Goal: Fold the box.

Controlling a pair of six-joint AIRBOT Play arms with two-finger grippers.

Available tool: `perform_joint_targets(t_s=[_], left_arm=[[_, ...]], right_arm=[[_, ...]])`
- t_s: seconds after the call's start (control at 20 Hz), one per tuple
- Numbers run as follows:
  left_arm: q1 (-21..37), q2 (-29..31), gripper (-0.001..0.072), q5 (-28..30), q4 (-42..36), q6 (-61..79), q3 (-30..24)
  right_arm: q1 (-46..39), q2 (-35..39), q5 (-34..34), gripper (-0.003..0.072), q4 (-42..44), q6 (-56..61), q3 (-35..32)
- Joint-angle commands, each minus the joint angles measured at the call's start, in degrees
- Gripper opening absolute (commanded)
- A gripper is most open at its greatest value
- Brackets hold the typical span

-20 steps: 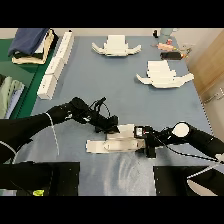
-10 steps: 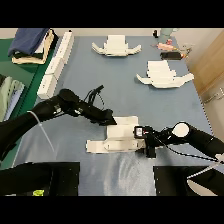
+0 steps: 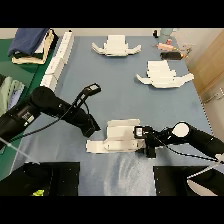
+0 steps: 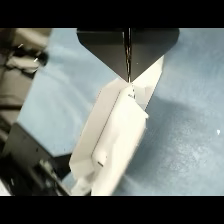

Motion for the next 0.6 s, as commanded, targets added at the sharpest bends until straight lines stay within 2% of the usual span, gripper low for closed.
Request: perform_joint_targets(t_s=[0.0,0.05,0.1,0.25,0.4,0.55], left_arm=[[-0.52,5.18,0.0033,-0.70,3.30,20.55,-4.48],[0.48,5.49,0.0399,0.52,2.69,24.85,-7.08],[0.87,5.51,0.0705,3.93,1.40,25.86,-10.05],[-0.44,5.33,0.0706,13.88,-2.64,26.82,-16.70],[-3.54,3.72,0.0705,17.38,-5.33,36.11,-19.98],[-4.42,-0.35,0.0705,18.29,-10.21,41.81,-20.35]], right_arm=[[0.00,-0.02,0.00,0.0545,0.02,0.02,0.04],[0.00,-0.02,-0.02,0.0545,0.02,0.02,0.04],[0.00,-0.02,0.00,0.0545,0.00,0.02,0.04],[0.00,-0.02,0.00,0.0544,0.04,0.04,0.04],[0.00,-0.02,0.00,0.0545,0.04,0.02,0.04],[0.00,-0.02,0.00,0.0545,0.04,0.02,0.04]])
